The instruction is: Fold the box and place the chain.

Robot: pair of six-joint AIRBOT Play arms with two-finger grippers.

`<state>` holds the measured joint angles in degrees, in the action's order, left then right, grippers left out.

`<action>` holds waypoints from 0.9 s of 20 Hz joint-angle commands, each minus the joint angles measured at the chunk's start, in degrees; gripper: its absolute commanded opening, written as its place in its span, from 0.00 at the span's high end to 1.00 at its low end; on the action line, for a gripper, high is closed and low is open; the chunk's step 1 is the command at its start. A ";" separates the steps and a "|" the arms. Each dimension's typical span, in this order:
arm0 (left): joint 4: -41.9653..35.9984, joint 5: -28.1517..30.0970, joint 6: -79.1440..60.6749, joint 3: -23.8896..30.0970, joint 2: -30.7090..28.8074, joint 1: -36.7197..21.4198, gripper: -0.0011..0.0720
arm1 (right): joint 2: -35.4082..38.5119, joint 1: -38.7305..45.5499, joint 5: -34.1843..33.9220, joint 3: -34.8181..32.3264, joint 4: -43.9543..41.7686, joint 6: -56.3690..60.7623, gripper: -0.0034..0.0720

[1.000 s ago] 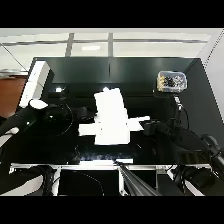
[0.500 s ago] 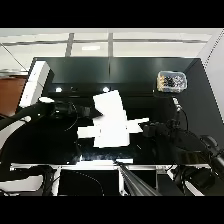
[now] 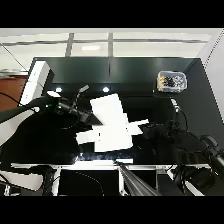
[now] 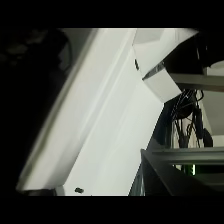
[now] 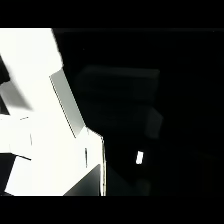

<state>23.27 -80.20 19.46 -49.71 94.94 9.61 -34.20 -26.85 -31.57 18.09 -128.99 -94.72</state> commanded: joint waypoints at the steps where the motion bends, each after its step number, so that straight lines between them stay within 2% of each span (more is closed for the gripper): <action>1: 3.69 -1.33 -1.40 -1.40 0.72 0.31 0.30 | 0.04 -0.07 -0.20 -0.02 0.24 0.04 0.92; 4: 3.72 -1.36 -2.69 -1.38 0.72 0.87 0.34 | 0.04 -0.07 -0.17 -0.02 0.24 0.04 0.92; 5: 3.69 -1.36 -2.84 -1.38 0.72 1.05 0.46 | 0.04 -0.07 -0.20 -0.02 0.24 0.04 0.92; 6: 3.69 -1.25 -2.84 -1.38 0.72 1.22 0.49 | 0.04 -0.07 -0.20 -0.02 0.26 0.04 0.92; 9: 3.61 -1.29 -2.84 -1.38 0.72 2.12 0.51 | 0.04 -0.07 -0.72 -0.02 0.81 0.00 0.92; 11: 3.63 -1.29 -2.89 -1.40 0.72 2.27 0.89 | 0.04 -0.04 -1.86 -0.02 1.70 0.04 0.92; 12: 3.61 -1.29 -3.72 -1.42 0.72 2.27 0.94 | 0.04 -0.07 -2.36 -0.02 1.51 0.07 0.92; 13: 3.76 -1.31 -3.87 -1.42 0.72 2.25 0.95 | 0.04 -0.04 -3.28 -0.02 1.53 0.09 0.82; 14: 4.17 -1.31 -3.87 -1.44 0.72 2.25 0.95 | 0.04 -0.02 -4.28 0.00 2.01 0.20 0.36; 15: 4.79 -1.70 -3.82 -1.44 0.72 2.25 0.95 | 0.07 0.44 -5.55 0.37 2.93 0.55 0.04; 18: 5.27 -3.65 -3.82 -3.15 0.46 2.25 0.95 | 0.15 4.33 -11.50 5.07 11.34 0.50 0.02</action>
<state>27.83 -82.37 15.84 -51.75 95.59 11.84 -34.13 -24.97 -37.87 20.16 -124.14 -94.32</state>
